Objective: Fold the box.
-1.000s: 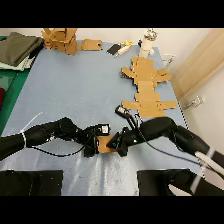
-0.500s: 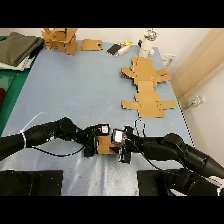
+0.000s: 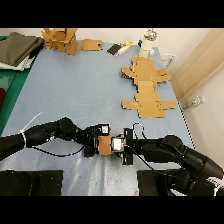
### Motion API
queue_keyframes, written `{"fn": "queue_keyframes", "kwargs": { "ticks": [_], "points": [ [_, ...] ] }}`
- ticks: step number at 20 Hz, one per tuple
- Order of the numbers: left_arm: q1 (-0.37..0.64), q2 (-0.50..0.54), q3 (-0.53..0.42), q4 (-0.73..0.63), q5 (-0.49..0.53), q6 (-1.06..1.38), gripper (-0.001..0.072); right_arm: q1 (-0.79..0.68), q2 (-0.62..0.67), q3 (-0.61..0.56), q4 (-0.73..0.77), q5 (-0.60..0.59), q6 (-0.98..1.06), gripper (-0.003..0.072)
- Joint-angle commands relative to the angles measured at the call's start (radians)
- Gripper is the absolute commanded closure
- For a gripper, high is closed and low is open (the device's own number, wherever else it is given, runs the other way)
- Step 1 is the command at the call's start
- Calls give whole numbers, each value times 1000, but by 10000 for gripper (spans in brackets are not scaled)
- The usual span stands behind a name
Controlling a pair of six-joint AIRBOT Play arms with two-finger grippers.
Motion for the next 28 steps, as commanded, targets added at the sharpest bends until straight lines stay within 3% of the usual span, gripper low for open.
{"fn": "queue_keyframes", "kwargs": {
  "ticks": [1, 6, 13, 17, 28],
  "points": [
    [0, 0, 0, 0, 0, 0, 100, 21, -17, -14, -15, 68, -41, 277],
    [0, 0, 0, 0, 0, 0, 100, 87, -16, -22, -148, 189, 42, 279],
    [0, 0, 0, 0, 0, 0, 100, 148, -12, -49, -195, 166, 156, 278],
    [0, 0, 0, 0, 0, 0, 101, 148, 56, -51, -206, 114, 155, 278],
    [0, 0, 0, 0, 0, 0, 100, 148, 51, -99, -328, 202, 151, 291]
  ]
}}
